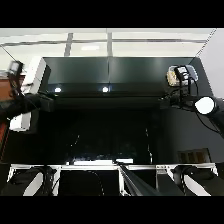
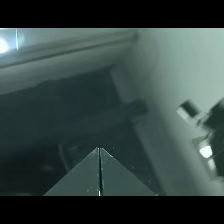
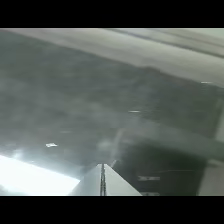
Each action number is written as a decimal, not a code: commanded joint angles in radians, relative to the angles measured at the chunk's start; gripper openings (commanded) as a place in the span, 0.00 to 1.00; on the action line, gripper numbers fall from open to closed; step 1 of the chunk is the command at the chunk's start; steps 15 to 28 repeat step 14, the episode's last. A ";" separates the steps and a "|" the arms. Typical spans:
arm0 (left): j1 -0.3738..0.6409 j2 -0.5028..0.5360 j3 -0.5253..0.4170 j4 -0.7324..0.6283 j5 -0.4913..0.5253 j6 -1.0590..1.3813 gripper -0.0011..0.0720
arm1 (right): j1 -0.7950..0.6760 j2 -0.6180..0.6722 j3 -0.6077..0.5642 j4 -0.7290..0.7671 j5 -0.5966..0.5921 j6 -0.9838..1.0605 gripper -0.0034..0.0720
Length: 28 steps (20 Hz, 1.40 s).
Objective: Fold the box and place the chain.
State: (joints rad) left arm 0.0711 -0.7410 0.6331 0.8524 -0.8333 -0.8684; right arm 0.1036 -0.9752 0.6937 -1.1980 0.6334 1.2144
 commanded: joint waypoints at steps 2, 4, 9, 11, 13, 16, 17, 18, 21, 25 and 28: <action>-0.094 0.090 -0.107 0.052 0.101 -0.004 0.05 | -0.022 -0.001 0.000 -0.082 -0.026 0.042 0.07; -0.094 0.089 -0.108 0.046 0.099 -0.003 0.05 | -0.022 -0.001 0.000 -0.082 -0.026 0.042 0.07; -0.094 0.089 -0.108 0.048 0.100 -0.003 0.05 | -0.022 -0.001 0.000 -0.082 -0.026 0.042 0.07; -0.094 0.089 -0.108 0.048 0.100 -0.003 0.05 | -0.022 -0.001 0.000 -0.082 -0.026 0.042 0.07; -0.094 0.089 -0.108 0.048 0.100 -0.003 0.05 | -0.022 -0.001 0.000 -0.082 -0.026 0.042 0.07; -0.094 0.089 -0.108 0.048 0.100 -0.003 0.05 | -0.022 -0.001 0.000 -0.082 -0.026 0.042 0.07; -0.094 0.089 -0.108 0.048 0.100 -0.003 0.05 | -0.022 -0.001 0.000 -0.082 -0.026 0.042 0.07; -0.094 0.089 -0.108 0.048 0.100 -0.003 0.05 | -0.022 -0.001 0.000 -0.082 -0.026 0.042 0.07; -0.094 0.089 -0.108 0.048 0.100 -0.003 0.05 | -0.022 -0.001 0.000 -0.082 -0.026 0.042 0.07; -0.094 0.089 -0.108 0.048 0.100 -0.003 0.05 | -0.022 -0.001 0.000 -0.082 -0.026 0.042 0.07; -0.094 0.089 -0.108 0.048 0.100 -0.003 0.05 | -0.022 -0.001 0.000 -0.082 -0.026 0.042 0.07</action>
